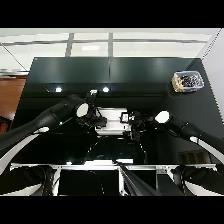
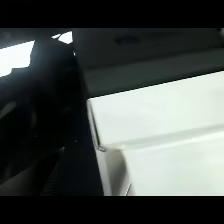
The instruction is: Fold the box and place the chain.
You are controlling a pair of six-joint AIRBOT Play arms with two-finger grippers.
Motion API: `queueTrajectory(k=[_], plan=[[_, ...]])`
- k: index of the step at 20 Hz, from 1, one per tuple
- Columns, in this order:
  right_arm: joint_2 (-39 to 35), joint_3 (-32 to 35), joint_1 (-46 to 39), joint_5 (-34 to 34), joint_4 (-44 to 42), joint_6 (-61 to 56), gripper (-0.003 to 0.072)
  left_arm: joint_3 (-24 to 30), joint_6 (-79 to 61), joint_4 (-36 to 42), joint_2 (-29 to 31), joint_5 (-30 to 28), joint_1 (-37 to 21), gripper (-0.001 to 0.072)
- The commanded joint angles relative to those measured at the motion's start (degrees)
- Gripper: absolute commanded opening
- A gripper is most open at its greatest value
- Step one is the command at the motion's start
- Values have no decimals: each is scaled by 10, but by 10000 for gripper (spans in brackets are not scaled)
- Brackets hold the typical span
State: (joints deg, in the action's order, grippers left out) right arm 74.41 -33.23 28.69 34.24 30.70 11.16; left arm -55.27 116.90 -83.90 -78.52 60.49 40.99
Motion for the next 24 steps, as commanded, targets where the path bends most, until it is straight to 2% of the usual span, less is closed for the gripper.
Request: queueTrajectory(k=[1,11,13,16,19,21,22,24], plan=[[0,0,0,0,0,0,228,-33,52,-43,-32,51,22,480],[0,0,0,0,0,0,228,-35,116,-42,-49,34,39,478],[0,0,0,0,0,0,228,-35,122,-42,-49,24,39,326],[0,0,0,0,0,0,228,-35,122,-41,-49,16,39,310],[0,0,0,0,0,0,228,-35,124,-41,-49,13,39,261],[0,0,0,0,0,0,228,-35,124,-41,-49,5,39,67],[0,0,0,0,0,0,228,-35,124,-41,-49,1,39,23],[0,0,0,0,0,0,228,-35,125,-41,-49,1,39,23]])
